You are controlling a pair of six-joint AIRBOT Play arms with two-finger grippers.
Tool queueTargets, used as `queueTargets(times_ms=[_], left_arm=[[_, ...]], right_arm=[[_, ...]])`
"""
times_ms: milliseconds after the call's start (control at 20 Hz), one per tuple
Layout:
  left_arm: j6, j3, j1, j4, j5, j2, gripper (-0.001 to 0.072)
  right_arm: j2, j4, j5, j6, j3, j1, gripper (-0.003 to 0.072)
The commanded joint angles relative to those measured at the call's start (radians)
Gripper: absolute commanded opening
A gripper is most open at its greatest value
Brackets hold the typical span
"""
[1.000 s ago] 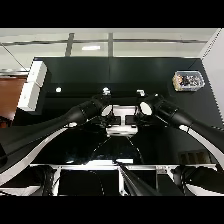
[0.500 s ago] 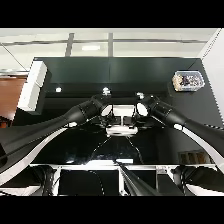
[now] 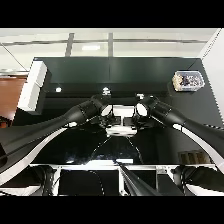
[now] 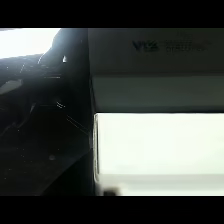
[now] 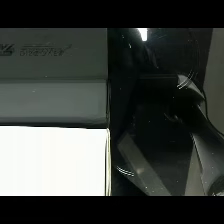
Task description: Fold the box and place the chain.
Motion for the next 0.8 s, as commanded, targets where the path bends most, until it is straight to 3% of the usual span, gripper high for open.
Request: queueTargets(times_ms=[0,50,100,150,200,400,450,500,550,750], left_arm=[[-0.001,0.0,0.0,0.0,0.0,0.0,0.0027],[-0.001,0.0,0.001,0.0,0.0,0.0,0.0027],[-0.001,0.0,0.001,0.0,0.0,0.0,0.0027],[-0.001,0.0,0.002,0.0,-0.002,0.0,0.0027],[-0.001,0.0,0.002,0.0,-0.003,0.0,0.0027],[-0.001,0.0,0.002,0.0,-0.002,0.0,0.0027],[-0.001,0.0,0.002,0.0,-0.002,0.0,0.0027],[-0.001,0.0,0.002,0.0,0.0,0.0,0.0027],[-0.001,0.0,0.002,0.0,0.0,0.0,0.0027],[-0.001,0.0,0.002,0.0,0.001,0.0,0.0027]], right_arm=[[0.0,0.032,-0.011,-0.001,0.001,-0.001,0.0085],[0.0,0.051,-0.024,-0.001,0.001,-0.002,0.0222],[0.0,0.06,-0.027,-0.002,0.001,-0.004,0.0245],[0.0,0.059,-0.024,-0.002,0.001,-0.006,0.0228],[0.0,0.058,-0.024,-0.01,0.001,-0.008,0.0042],[0.001,0.027,-0.022,-0.016,0.001,-0.008,0.0017],[0.002,0.024,-0.018,-0.016,0.001,-0.008,0.0044],[0.003,0.029,-0.02,-0.016,0.002,-0.008,0.0307],[0.009,0.027,-0.019,-0.023,0.003,-0.011,0.0401],[0.072,-0.014,0.003,-0.091,0.003,-0.021,0.0401]])
